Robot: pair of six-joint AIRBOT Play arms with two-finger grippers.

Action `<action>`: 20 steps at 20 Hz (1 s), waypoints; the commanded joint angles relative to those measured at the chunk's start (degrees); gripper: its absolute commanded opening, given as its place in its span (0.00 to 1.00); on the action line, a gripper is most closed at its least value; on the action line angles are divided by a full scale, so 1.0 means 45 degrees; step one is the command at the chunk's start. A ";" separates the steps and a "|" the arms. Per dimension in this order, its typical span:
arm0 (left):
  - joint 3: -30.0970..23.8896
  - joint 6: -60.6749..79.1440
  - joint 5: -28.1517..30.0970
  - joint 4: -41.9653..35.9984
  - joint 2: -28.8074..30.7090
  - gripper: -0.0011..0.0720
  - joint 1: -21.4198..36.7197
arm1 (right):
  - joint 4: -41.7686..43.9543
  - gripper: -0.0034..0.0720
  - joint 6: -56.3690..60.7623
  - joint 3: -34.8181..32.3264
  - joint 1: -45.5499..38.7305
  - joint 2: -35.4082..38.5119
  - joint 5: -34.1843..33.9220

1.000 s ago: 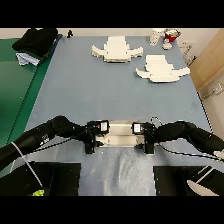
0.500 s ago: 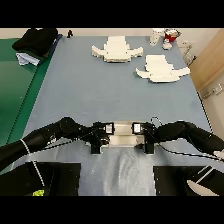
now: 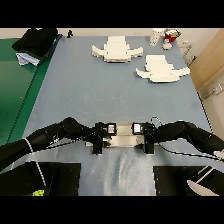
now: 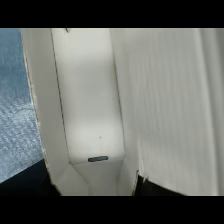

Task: Fold the box.

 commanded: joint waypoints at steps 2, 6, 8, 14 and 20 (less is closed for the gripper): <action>0.0010 -0.0801 -0.0024 -0.0029 -0.0034 0.90 -0.0005 | 0.0005 0.72 0.0029 0.0010 0.0005 -0.0005 0.0005; 0.0073 -0.1812 -0.0063 0.0544 0.0097 0.03 0.0000 | 0.0005 0.72 0.0029 0.0010 0.0005 -0.0005 0.0005; 0.0155 -0.4075 -0.0049 0.1511 0.0393 0.03 0.0102 | 0.0005 0.72 0.0029 0.0010 0.0005 -0.0005 0.0010; 0.0457 -1.3639 -0.3099 0.5241 0.2832 0.03 0.1885 | 0.0005 0.72 0.0029 0.0010 0.0005 -0.0005 0.0005; 0.0311 -1.9934 -0.4915 0.7815 0.4775 0.03 0.5090 | 0.0000 0.72 0.0029 0.0010 0.0005 -0.0005 0.0005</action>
